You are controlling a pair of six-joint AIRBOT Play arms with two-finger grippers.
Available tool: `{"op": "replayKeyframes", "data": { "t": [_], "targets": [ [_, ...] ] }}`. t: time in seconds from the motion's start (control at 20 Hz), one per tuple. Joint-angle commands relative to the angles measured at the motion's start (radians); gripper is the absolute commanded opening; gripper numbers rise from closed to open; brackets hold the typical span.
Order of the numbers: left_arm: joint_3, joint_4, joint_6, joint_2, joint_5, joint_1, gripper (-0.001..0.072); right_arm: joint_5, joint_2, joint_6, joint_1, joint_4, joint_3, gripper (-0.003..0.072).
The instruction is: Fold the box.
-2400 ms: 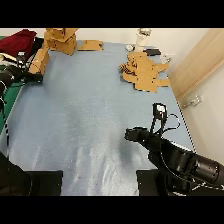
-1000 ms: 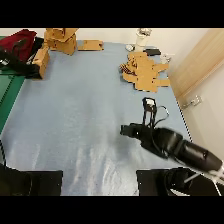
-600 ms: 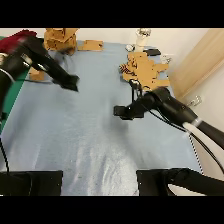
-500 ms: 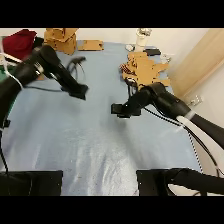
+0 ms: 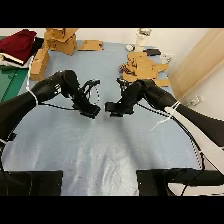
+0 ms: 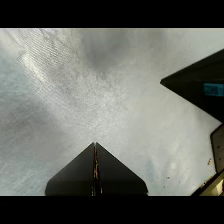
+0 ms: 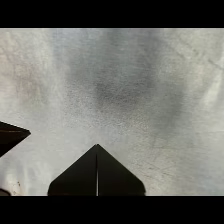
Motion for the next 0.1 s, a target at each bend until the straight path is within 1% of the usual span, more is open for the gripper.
{"op": "replayKeyframes", "data": {
  "t": [0.0,0.05],
  "targets": [
    [-0.008,-0.003,-0.004,0.001,-0.002,-0.007,0.0012,0.000,-0.005,-0.006,0.000,0.011,0.004,0.0004],
    [-0.008,-0.003,-0.004,0.001,-0.001,-0.007,0.0012,0.000,-0.005,-0.006,0.000,0.011,0.004,0.0004]
  ]
}}
